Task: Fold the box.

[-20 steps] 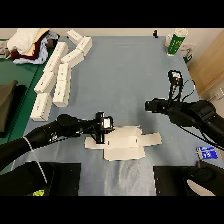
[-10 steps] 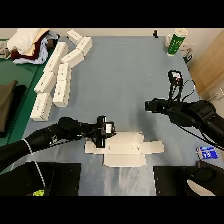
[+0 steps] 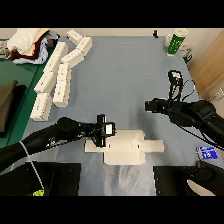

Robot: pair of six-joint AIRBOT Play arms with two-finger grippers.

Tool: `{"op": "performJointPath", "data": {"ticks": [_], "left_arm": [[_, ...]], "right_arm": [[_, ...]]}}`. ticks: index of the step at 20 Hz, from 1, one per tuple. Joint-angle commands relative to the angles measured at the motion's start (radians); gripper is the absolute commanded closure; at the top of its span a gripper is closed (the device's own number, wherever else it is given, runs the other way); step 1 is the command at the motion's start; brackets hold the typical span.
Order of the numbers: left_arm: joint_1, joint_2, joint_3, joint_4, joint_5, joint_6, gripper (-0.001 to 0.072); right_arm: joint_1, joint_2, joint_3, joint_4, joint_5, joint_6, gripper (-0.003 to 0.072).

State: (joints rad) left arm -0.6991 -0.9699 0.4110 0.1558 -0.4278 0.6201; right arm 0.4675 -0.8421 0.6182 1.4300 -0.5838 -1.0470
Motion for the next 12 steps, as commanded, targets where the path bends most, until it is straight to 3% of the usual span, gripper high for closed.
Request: {"op": "performJointPath", "data": {"ticks": [1, 8, 12], "left_arm": [[-0.019, 0.09, 0.002, -0.002, 0.148, 0.062, 0.0701], [-0.204, 0.134, -0.104, -0.044, 0.289, 0.068, 0.0702], [-0.228, 0.106, -0.131, -0.124, 0.297, 0.067, 0.0701]], "right_arm": [[0.001, 0.0, 0.001, 0.0, 0.001, 0.0, 0.0669], [0.001, 0.0, 0.001, 0.003, 0.028, 0.0, 0.0669], [0.001, 0.0, 0.001, 0.007, 0.027, 0.0, 0.0669]]}}
